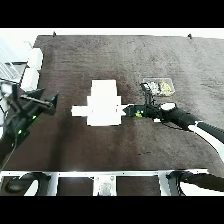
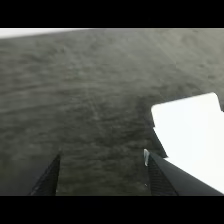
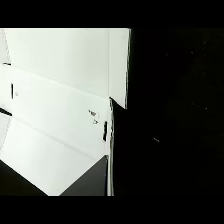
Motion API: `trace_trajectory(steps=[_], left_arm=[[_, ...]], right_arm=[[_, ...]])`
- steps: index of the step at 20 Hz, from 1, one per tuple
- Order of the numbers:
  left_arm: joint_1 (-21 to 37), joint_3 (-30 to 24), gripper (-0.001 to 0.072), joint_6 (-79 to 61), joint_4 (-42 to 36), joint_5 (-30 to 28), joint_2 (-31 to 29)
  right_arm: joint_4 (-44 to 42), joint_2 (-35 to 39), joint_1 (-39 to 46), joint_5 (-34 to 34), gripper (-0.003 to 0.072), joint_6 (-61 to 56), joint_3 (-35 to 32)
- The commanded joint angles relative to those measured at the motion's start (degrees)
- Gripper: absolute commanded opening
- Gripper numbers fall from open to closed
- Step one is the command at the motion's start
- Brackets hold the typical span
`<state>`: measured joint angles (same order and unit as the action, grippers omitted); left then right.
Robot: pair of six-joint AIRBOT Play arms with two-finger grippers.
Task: Fold the box and place the chain.
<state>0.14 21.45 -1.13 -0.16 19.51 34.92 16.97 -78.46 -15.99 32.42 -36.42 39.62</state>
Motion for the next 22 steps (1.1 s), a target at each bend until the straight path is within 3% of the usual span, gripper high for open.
trace_trajectory(steps=[1,5,10,14,18,22], left_arm=[[0.0,6.8,0.059,5.6,4.5,7.0,13.5],[0.0,16.5,0.059,14.3,13.5,13.5,25.9],[0.0,34.9,0.0591,31.6,33.4,26.6,41.5],[0.0,45.8,0.059,34.2,34.8,36.6,50.8],[0.0,59.9,0.059,41.9,41.9,53.5,62.6],[-0.1,67.6,0.059,44.9,43.3,56.3,68.3]], right_arm=[[0.0,0.5,-1.0,-2.7,0.0,1.9,-0.4],[0.0,0.5,-2.1,-3.1,0.0,2.9,-0.5],[-3.6,0.6,-2.1,-3.5,0.0,2.8,-1.4],[-4.5,0.6,-2.6,-3.5,0.0,2.9,-1.5],[-4.5,0.6,-3.6,-3.5,0.0,2.9,-1.5],[-4.6,0.6,-3.6,-3.5,0.0001,2.8,-1.5]])
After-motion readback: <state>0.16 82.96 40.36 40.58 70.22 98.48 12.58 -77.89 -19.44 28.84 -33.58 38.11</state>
